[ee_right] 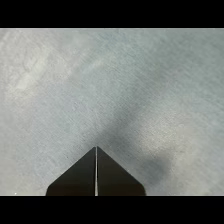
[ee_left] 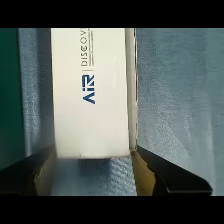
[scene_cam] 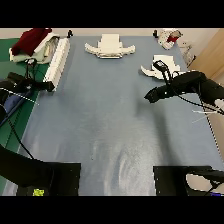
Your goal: Fold the box.
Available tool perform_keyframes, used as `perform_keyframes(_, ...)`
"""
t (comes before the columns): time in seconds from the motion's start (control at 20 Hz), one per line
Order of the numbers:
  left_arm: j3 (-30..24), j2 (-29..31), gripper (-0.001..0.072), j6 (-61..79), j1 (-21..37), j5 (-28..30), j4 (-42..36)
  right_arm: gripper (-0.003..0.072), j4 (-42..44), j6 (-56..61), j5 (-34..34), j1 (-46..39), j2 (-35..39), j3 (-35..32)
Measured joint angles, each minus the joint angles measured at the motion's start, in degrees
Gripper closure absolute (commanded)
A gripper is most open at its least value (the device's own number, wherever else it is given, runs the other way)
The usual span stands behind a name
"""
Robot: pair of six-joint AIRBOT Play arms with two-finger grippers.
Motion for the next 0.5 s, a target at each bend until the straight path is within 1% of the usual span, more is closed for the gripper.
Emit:
perform_keyframes(0.15,0.2,4.0,0.0016,-0.7,1.9,-5.5,2.8,0.0680,-0.1,0.0,0.0,0.0,0.0,0.0)
perform_keyframes(0.3,0.3,9.8,0.0018,-2.4,3.8,-11.7,4.4,0.0681,-0.1,0.0,0.0,0.0,0.0,0.0)
perform_keyframes(0.35,0.3,11.8,0.0157,-3.4,3.9,-13.9,4.5,0.0680,-0.1,0.0,0.0,0.0,0.0,0.0)
perform_keyframes(0.4,0.3,13.9,0.0489,-4.6,3.9,-16.2,4.2,0.0681,-0.1,0.0,0.0,0.0,0.0,0.0)
perform_keyframes(0.45,0.3,15.9,0.0695,-5.6,3.7,-18.4,3.5,0.0681,-0.1,0.0,0.0,0.0,0.0,0.0)
perform_keyframes(0.5,0.3,17.8,0.0695,-6.6,3.0,-20.8,2.8,0.0681,-0.1,0.0,0.0,0.0,0.0,0.0)
